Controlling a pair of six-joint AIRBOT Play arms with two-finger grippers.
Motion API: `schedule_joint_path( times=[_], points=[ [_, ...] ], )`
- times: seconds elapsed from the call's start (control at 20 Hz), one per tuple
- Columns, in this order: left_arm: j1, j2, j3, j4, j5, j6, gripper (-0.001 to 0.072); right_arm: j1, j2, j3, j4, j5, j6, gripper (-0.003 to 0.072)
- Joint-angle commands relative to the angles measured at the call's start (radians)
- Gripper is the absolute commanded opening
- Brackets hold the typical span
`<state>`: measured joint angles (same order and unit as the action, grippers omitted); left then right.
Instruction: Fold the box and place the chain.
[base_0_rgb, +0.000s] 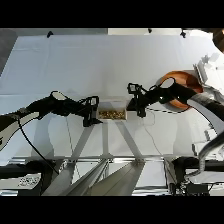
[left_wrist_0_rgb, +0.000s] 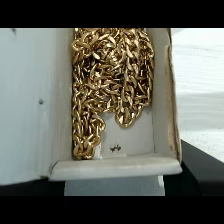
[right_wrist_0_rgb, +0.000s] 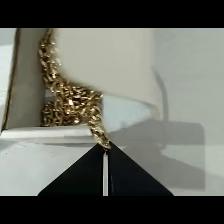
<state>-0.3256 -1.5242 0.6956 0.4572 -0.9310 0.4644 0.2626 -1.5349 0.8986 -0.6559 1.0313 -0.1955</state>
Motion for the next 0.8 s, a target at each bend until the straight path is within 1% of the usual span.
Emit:
schedule_joint_path(
  times=[0.0, 0.1, 0.3, 0.4, 0.55, 0.6, 0.65, 0.7, 0.75],
  points=[
    [0.000, 0.000, 0.000, 0.000, 0.000, -0.001, 0.0213, 0.000, 0.062, 0.000, -0.107, -0.008, 0.121, 0.0013],
    [0.000, 0.000, 0.000, 0.000, 0.000, -0.001, 0.0213, 0.000, 0.118, 0.004, -0.145, 0.012, 0.183, 0.0013],
    [0.000, 0.000, 0.000, 0.000, 0.000, -0.001, 0.0213, 0.035, 0.218, 0.058, -0.228, 0.100, 0.346, 0.0013],
    [0.000, 0.000, 0.000, 0.000, 0.000, -0.001, 0.0213, 0.083, 0.229, 0.106, -0.251, 0.171, 0.418, 0.0014],
    [0.000, 0.000, 0.000, 0.000, 0.000, -0.002, 0.0213, 0.154, 0.224, 0.192, -0.264, 0.215, 0.542, 0.0016],
    [0.000, 0.000, 0.000, 0.000, 0.000, -0.001, 0.0213, 0.167, 0.217, 0.221, -0.264, 0.233, 0.593, 0.0088],
    [0.000, 0.000, 0.000, 0.000, 0.000, -0.001, 0.0213, 0.172, 0.208, 0.243, -0.265, 0.253, 0.627, 0.0248],
    [0.000, 0.000, 0.000, 0.000, 0.000, -0.001, 0.0213, 0.172, 0.194, 0.267, -0.265, 0.278, 0.663, 0.0332],
    [0.000, 0.000, 0.000, 0.000, 0.000, -0.001, 0.0213, 0.172, 0.175, 0.296, -0.269, 0.310, 0.705, 0.0331]
  ],
)
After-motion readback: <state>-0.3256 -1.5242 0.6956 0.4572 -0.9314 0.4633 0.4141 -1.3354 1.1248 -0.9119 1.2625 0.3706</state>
